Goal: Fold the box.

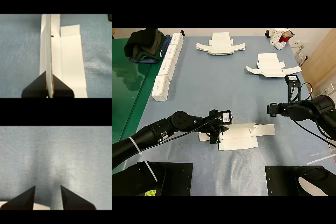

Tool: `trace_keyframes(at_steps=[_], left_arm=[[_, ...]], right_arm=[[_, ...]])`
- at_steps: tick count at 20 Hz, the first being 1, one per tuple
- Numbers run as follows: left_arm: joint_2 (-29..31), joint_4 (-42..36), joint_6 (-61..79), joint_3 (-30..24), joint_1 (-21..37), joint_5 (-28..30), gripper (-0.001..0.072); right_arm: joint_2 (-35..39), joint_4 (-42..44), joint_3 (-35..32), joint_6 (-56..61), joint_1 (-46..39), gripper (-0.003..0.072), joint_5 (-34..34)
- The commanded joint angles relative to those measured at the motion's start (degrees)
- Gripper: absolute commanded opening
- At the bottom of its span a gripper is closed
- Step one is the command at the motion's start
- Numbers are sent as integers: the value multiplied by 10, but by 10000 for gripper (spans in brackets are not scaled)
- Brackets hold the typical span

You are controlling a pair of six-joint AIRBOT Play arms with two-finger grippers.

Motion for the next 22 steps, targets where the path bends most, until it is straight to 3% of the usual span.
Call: trace_keyframes(at_steps=[1, 5, 10, 12, 22], left_arm=[[-26, 2, 1, -7, -9, 14, 10], [-34, 2, 1, 6, -4, 1, 10], [-54, 2, -1, 83, 106, -219, 9], [-79, 2, 0, 106, 130, -270, 10], [-153, -2, 0, 128, 133, -266, 11]], right_arm=[[-3, 5, 1, 2, 0, 492, 2], [-3, 5, 1, 2, 0, 492, 2], [-3, 7, 1, 2, 0, 491, 1], [-3, 7, 1, 2, 0, 491, 1], [-4, 11, 1, 2, 0, 489, 2]])
